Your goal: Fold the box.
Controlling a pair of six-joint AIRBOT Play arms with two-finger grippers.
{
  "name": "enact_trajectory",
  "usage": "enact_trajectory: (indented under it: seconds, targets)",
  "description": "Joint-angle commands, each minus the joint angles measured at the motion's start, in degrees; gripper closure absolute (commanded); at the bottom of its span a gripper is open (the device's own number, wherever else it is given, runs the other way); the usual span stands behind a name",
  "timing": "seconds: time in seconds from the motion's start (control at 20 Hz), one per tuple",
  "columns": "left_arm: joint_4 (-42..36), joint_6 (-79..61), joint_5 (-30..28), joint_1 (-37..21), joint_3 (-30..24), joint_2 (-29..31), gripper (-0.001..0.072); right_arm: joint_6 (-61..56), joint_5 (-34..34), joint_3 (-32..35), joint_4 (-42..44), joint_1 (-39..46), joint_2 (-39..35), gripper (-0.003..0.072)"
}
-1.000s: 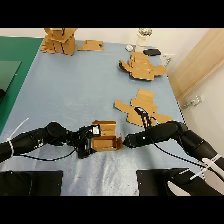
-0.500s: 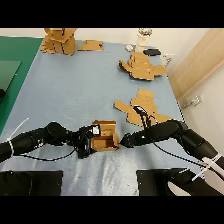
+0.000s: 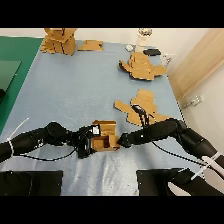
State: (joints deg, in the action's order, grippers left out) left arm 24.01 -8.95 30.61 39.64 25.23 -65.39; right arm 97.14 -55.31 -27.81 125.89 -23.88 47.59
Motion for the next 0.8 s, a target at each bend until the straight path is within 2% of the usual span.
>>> enact_trajectory:
  seconds: [0.0, 0.1, 0.2, 0.35, 0.5, 0.75]
  targets:
    - [0.0, -0.02, -0.02, 0.02, 0.04, 0.0, 0.011, -0.17, 2.49, -0.48, -0.02, -1.57, 2.16, 0.0169]
    - [0.0, -0.02, -0.02, 0.02, 0.04, 0.0, 0.011, -1.07, 4.22, -1.92, -0.42, -4.0, 3.63, 0.018]
    - [0.0, -0.02, -0.04, 0.02, 0.04, 0.0, 0.011, -6.45, 4.63, -3.65, -4.22, -6.64, 5.29, 0.0248]
    - [0.0, -0.02, -0.09, 0.02, 0.04, 0.0, 0.011, -14.56, 1.81, -5.77, -10.36, -10.73, 8.74, 0.0248]
    - [0.0, -0.02, -0.07, 0.02, 0.04, 0.0, 0.011, -18.45, 0.35, -8.74, -11.72, -14.16, 12.98, 0.0248]
    - [0.0, -0.02, -0.04, 0.02, 0.04, 0.0, 0.011, -33.7, -3.74, -14.36, -24.57, -17.84, 17.14, 0.0249]
